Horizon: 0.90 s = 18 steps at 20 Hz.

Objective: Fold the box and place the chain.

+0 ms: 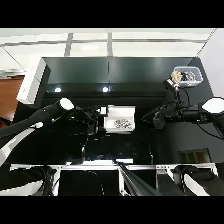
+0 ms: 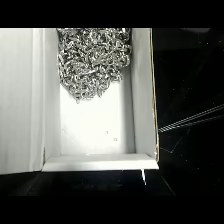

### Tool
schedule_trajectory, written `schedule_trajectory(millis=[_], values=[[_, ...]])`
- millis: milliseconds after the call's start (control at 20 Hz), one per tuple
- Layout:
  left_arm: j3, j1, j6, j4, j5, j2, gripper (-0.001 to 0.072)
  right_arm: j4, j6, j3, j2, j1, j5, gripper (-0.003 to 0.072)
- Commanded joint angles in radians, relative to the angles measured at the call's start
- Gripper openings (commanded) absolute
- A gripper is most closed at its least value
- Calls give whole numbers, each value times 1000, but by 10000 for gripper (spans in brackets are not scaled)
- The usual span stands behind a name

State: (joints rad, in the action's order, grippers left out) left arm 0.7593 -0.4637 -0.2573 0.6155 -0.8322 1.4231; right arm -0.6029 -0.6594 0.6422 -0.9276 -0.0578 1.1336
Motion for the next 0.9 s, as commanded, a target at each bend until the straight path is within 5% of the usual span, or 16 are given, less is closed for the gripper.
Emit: schedule_trajectory(millis=[0,50,100,150,300,550,750,850], values=[[1,0,0,0,0,1,342,7,-14,1,0,0,-43,280],[1,0,0,0,0,1,342,12,-72,1,0,0,-86,285],[1,0,0,0,0,1,342,22,-151,1,-1,0,-147,560],[1,0,0,0,1,1,342,32,-186,1,-4,0,-201,720],[1,0,0,-4,1,1,342,145,-213,6,-42,-1,-370,720],[1,0,0,-4,1,1,342,202,-212,138,-217,-110,-453,720],[1,0,0,-4,2,1,342,166,-142,199,-330,-218,-450,719],[1,0,0,-4,2,1,342,21,-39,199,-334,-244,-351,719]])
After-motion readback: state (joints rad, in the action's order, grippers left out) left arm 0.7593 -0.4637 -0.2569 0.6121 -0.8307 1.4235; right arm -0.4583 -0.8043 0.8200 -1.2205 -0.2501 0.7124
